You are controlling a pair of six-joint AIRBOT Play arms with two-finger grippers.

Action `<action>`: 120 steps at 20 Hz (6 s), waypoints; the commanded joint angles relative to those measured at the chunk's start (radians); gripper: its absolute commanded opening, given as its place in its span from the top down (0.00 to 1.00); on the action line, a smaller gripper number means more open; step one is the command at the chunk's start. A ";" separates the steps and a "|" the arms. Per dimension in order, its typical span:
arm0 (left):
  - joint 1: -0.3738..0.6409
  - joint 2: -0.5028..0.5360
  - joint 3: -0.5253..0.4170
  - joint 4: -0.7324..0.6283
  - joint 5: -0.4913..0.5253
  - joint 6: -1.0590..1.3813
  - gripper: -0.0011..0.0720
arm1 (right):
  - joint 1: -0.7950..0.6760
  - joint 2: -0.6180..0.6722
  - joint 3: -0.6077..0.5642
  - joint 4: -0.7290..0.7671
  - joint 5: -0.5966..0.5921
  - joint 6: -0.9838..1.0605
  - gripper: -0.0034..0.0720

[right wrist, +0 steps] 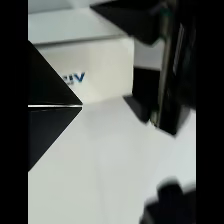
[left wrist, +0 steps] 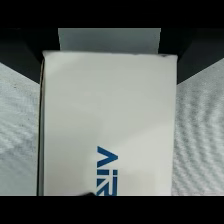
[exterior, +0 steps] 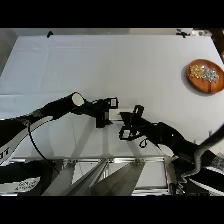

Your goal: Fold the box and place the chain.

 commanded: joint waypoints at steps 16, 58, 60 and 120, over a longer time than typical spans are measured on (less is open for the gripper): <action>0.000 0.000 0.000 0.003 0.000 0.003 0.69 | -0.003 0.307 -0.147 1.319 0.063 -0.909 0.95; 0.000 0.000 0.000 0.003 -0.003 0.003 0.69 | -0.003 0.547 0.114 2.304 -0.956 -2.269 0.96; -0.001 0.000 0.000 0.003 -0.004 0.003 0.69 | -0.062 0.547 0.113 2.392 -0.904 -2.238 0.96; 0.910 0.266 0.000 0.670 -0.121 -1.096 0.02 | -0.958 -0.019 0.397 2.826 -1.064 -2.557 0.95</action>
